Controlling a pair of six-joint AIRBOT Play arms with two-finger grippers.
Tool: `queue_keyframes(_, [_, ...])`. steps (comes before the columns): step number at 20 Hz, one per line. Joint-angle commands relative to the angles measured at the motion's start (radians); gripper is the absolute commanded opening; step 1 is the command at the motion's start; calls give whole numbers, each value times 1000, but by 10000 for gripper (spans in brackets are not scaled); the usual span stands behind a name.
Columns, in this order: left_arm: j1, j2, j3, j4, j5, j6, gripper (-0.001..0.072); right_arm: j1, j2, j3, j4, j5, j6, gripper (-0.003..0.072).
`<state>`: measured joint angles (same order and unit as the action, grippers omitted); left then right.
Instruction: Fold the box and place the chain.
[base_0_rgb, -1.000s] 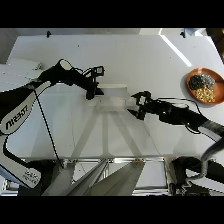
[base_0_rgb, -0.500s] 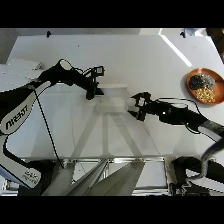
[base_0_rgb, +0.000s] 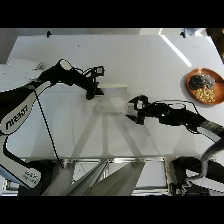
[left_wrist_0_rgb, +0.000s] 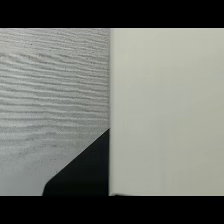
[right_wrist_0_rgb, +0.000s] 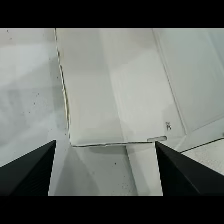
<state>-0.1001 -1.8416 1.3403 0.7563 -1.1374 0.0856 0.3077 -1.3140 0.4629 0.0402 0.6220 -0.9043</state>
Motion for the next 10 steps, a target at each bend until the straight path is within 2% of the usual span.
queue_keyframes(1, [0,0,0,0,0,0,16,7,-18,0,101,-32,6,712])
queue_keyframes(6, [0,0,0,0,0,0,16,7,-34,5,260,-87,34,712])
queue_keyframes(10, [0,0,0,0,0,0,16,7,-34,34,275,-104,32,712])
